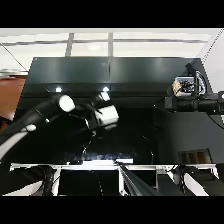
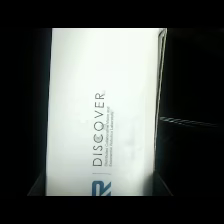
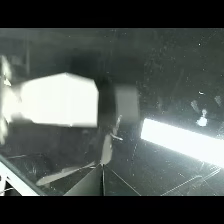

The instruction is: Fold the box and place the chain.

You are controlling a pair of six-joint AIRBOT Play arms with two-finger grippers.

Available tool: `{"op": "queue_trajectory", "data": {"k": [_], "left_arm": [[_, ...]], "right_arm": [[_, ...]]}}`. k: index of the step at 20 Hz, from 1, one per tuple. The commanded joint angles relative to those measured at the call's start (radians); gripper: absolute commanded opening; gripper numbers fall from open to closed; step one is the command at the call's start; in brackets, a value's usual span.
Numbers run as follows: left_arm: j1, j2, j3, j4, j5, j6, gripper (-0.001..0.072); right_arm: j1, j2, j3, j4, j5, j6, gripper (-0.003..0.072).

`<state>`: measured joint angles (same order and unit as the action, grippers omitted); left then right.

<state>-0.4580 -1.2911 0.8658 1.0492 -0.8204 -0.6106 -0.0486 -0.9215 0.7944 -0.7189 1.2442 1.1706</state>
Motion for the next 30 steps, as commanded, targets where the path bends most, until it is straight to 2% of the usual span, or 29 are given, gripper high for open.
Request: {"op": "queue_trajectory", "data": {"k": [1,5,8,10,12,14,17,20,21,22,23,26,29,30], "left_arm": [[0.28,-0.015,0.097,0.046,-0.019,-0.053,0.0399],[0.586,-0.146,0.318,0.047,-0.025,-0.135,0.04],[0.725,-0.297,0.508,0.051,-0.028,-0.204,0.0404],[0.781,-0.397,0.628,0.111,-0.027,-0.252,0.0405],[0.81,-0.485,0.735,0.2,-0.026,-0.317,0.0405],[0.822,-0.563,0.81,0.203,-0.032,-0.344,0.0406],[0.815,-0.652,0.872,0.203,-0.025,-0.344,0.0406],[0.813,-0.705,0.896,0.199,-0.019,-0.416,0.0407],[0.813,-0.716,0.904,0.196,-0.021,-0.452,0.045],[0.812,-0.717,0.906,0.196,-0.019,-0.462,0.0715],[0.811,-0.716,0.917,0.204,-0.024,-0.474,0.0716],[0.809,-0.715,1.054,0.25,-0.15,-0.533,0.0717],[0.807,-0.708,1.254,0.258,-0.352,-0.592,0.0717],[0.805,-0.687,1.291,0.257,-0.401,-0.607,0.0716]], "right_arm": [[0.0,0.0,0.001,0.004,0.001,0.0,0.0019],[0.0,0.0,0.001,0.004,0.0,0.0,0.0019],[0.001,0.0,0.001,0.003,0.0,0.0,0.0019],[0.001,0.0,0.001,0.003,0.0,0.0,0.0019],[0.001,0.0,0.001,0.004,0.0,0.001,0.0019],[0.001,0.0,0.001,0.004,0.001,0.002,0.0019],[0.001,0.0,0.001,0.004,0.001,0.012,0.0019],[0.001,0.0,0.001,0.004,0.001,0.035,0.0019],[0.001,0.0,0.001,0.004,0.002,0.038,0.0019],[0.001,0.0,0.001,0.004,0.001,0.038,0.0019],[0.001,0.0,0.001,0.004,0.002,0.041,0.0019],[0.001,0.0,0.001,0.004,0.011,0.046,0.0019],[0.001,0.0,0.001,0.008,-0.019,0.045,0.0019],[0.001,0.0,0.001,0.011,-0.034,0.045,0.0019]]}}
